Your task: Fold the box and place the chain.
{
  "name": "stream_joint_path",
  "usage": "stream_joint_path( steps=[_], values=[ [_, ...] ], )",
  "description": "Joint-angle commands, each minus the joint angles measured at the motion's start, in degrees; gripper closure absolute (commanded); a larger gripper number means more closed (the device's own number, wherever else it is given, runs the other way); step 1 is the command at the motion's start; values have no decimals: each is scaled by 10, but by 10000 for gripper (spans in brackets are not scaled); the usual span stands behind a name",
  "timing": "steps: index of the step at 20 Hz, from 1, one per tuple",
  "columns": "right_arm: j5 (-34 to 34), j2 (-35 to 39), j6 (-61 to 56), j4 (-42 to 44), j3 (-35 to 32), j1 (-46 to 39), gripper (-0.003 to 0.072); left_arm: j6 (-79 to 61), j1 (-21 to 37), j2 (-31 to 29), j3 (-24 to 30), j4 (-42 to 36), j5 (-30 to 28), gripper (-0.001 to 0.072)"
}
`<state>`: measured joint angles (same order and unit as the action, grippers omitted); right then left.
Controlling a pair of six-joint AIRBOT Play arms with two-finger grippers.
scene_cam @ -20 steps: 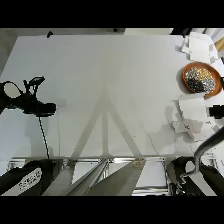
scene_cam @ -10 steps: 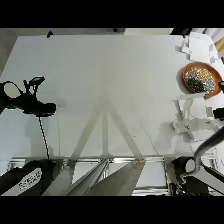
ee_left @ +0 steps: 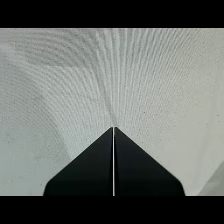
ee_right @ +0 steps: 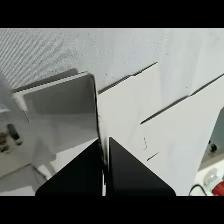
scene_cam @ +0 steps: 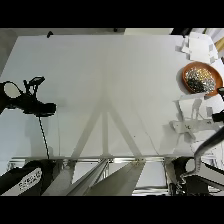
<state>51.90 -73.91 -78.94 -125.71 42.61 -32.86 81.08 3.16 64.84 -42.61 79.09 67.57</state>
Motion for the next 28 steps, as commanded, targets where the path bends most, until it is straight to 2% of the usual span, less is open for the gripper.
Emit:
stream_joint_path(
  steps=[1,4,5,8,10,14,18,22,28],
  values=[
    [26,-2,10,14,1,-2,665,0,0,0,0,0,0,699],
    [52,24,35,61,1,5,666,0,0,0,0,0,0,699],
    [55,42,56,102,1,8,666,0,0,0,0,0,0,699],
    [75,105,149,327,-5,25,667,0,0,0,0,0,0,699],
    [65,162,176,438,-28,57,667,0,0,0,0,0,0,699],
    [56,266,153,534,-106,156,667,0,0,0,0,0,0,699],
    [50,339,79,568,-167,260,667,0,0,0,0,0,0,699],
    [34,381,-5,570,-180,370,667,0,0,0,0,0,0,699],
    [-67,383,-119,545,-183,557,666,0,0,0,0,0,0,699]
  ],
)
